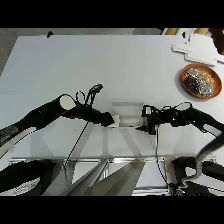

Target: Fold the box and place the chain.

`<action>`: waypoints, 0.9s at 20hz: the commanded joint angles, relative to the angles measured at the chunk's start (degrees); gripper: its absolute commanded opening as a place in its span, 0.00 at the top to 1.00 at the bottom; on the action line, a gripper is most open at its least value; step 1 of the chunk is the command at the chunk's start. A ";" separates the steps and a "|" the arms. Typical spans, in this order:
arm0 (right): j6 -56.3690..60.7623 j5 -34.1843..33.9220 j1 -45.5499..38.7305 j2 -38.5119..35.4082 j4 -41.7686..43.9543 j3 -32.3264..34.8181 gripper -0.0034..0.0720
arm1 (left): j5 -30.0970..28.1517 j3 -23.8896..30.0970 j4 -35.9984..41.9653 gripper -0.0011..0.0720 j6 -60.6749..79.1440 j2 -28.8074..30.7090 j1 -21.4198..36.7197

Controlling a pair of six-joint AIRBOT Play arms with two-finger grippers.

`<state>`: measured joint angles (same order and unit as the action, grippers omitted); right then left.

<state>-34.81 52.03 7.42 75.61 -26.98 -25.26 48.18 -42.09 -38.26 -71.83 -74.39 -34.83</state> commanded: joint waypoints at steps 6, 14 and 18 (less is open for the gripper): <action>0.02 0.00 0.00 0.00 0.02 -0.02 0.50 | 0.28 -4.44 -9.27 0.41 -10.80 -1.90 -3.50; 0.02 0.02 0.02 -0.02 0.02 -0.02 0.50 | 2.38 -10.56 -18.23 0.41 -24.00 -4.76 -7.76; 0.02 0.00 0.00 0.00 0.02 -0.02 0.50 | 5.55 -14.67 -25.00 0.41 -33.83 -8.28 -10.56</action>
